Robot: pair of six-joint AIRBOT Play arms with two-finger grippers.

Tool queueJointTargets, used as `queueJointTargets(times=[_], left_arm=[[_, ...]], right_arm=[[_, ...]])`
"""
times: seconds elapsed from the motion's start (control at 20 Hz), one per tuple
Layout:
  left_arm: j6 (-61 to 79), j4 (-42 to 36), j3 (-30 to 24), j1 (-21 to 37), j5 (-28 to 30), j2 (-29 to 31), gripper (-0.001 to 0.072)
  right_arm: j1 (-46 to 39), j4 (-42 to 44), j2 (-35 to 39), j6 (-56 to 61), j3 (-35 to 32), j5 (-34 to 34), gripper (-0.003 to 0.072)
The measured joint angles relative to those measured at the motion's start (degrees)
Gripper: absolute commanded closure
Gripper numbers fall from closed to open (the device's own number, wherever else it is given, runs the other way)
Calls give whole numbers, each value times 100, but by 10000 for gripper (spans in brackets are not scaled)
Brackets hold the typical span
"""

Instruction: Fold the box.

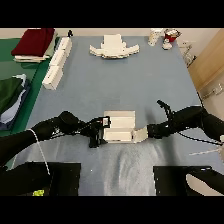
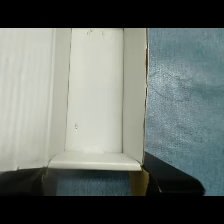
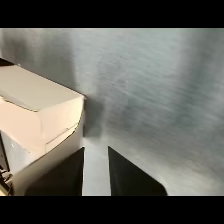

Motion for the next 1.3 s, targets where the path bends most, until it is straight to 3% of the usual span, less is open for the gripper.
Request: queueJointTargets(times=[0.05,0.15,0.45,0.7,1.05,1.3], left_arm=[[0,0,0,0,0,0,179],[0,0,0,0,0,0,179],[0,0,0,0,0,0,179],[0,0,0,0,0,0,179],[0,0,0,0,0,0,179],[0,0,0,0,2,0,179]], right_arm=[[68,17,20,-2,59,4,449],[175,50,59,-4,197,13,162],[498,219,66,20,374,79,164],[1381,-22,-72,463,503,752,175],[2817,-2052,-487,3077,1231,1169,176],[3838,-3781,-901,5298,1923,723,176]])
